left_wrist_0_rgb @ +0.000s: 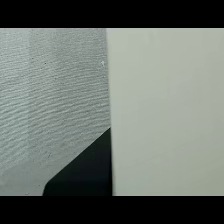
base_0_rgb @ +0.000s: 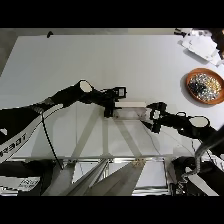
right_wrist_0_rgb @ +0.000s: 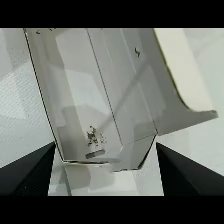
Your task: Fold the box and place the chain.
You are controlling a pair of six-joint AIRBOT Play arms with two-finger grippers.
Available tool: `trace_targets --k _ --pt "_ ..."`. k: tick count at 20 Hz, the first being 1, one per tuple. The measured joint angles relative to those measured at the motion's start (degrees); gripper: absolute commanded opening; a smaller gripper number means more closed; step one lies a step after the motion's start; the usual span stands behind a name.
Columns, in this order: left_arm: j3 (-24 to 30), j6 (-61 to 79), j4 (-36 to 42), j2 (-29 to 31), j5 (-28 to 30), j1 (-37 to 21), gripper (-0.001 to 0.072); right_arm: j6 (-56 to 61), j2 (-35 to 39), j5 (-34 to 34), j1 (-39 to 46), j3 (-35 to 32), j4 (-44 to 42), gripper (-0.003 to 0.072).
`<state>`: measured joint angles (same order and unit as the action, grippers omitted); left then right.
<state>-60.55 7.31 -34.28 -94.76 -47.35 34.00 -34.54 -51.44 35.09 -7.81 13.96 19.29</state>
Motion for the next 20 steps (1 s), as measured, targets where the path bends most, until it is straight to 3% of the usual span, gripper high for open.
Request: trace_targets --k 7,20 --pt "0.0 0.0 0.0 0.0 0.0 0.0 0.0010 -2.8 -1.0 0.6 0.2 0.6 -0.4 0.0672" --pt "0.0 0.0 0.0 0.0 0.0 0.0 0.0010 -8.5 -10.8 5.3 3.2 5.6 -0.5 0.0672"
